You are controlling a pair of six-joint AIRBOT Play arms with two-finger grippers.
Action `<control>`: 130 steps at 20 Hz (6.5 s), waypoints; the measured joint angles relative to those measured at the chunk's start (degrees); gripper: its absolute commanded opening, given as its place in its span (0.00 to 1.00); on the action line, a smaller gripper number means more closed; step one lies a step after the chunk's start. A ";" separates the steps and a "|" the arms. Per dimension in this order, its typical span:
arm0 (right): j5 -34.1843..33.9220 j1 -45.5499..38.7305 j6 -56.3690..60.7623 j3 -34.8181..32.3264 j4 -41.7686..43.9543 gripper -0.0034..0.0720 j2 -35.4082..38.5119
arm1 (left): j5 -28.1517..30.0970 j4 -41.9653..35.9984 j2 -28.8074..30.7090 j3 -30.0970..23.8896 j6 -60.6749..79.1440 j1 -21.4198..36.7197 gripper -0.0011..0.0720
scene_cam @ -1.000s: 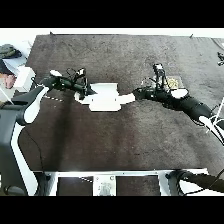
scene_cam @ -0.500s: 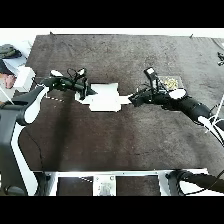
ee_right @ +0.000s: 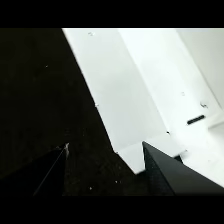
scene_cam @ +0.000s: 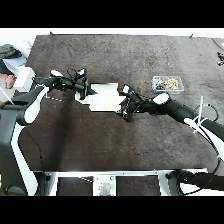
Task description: Fold the box and place the chain.
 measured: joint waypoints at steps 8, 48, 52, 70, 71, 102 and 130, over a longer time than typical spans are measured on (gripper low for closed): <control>-1.05 1.22 -9.92 1.84 -0.11 0.83 -5.09 | 0.04 -0.26 0.00 0.00 0.00 0.00 0.03; 1.55 -4.48 -13.14 21.99 -1.95 0.84 -16.61 | 0.11 -0.55 0.00 0.00 0.00 -0.04 0.03; 5.33 -5.05 -12.35 25.53 -2.25 0.84 -19.78 | 0.09 -0.55 -0.02 0.00 0.00 -0.04 0.03; 5.81 -5.38 -4.72 26.97 -9.86 0.84 -18.16 | -0.11 -0.55 -0.02 0.00 0.00 -0.07 0.03; 6.12 -5.44 -5.53 26.97 -8.92 0.84 -18.60 | -0.13 -0.55 -0.02 0.00 0.00 -0.07 0.03; 24.50 -8.04 -13.40 40.46 -1.70 0.83 -33.51 | -0.13 -0.50 0.00 0.00 0.00 -0.02 0.03; 23.52 -7.08 -13.16 40.61 -2.99 0.77 -35.08 | -0.09 -0.57 0.00 0.00 0.00 -0.04 0.03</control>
